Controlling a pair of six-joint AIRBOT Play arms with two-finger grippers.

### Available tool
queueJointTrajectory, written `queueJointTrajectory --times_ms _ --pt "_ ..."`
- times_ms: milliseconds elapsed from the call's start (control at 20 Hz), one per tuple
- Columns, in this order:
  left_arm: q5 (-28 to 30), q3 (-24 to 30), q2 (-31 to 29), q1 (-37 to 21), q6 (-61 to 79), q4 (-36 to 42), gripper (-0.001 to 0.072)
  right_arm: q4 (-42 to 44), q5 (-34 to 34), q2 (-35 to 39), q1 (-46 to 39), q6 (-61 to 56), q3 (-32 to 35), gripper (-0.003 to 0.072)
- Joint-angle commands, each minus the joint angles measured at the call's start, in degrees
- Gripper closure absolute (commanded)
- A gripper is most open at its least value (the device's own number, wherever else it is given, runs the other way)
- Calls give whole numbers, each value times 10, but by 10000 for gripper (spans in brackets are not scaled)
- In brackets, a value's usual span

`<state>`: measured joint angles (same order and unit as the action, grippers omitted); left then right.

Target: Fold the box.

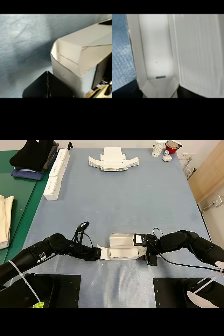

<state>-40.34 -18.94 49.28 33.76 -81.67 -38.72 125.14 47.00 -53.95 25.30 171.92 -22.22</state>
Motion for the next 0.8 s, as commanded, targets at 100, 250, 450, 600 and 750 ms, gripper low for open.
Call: queueJointTrajectory --times_ms 100,250,450,600,750 --pt "2 -35 -8 15 -1 9 698 0 0 0 0 0 0 196" --pt "-2 -49 -8 15 -17 -10 697 0 0 0 0 0 0 196" --pt "-3 -60 -7 15 -28 -16 460 0 0 0 0 0 0 195" --pt "-9 -78 -7 15 -35 -16 457 0 0 0 0 0 0 195" --pt "-19 -85 -6 16 -35 -11 457 0 0 0 0 0 0 195"
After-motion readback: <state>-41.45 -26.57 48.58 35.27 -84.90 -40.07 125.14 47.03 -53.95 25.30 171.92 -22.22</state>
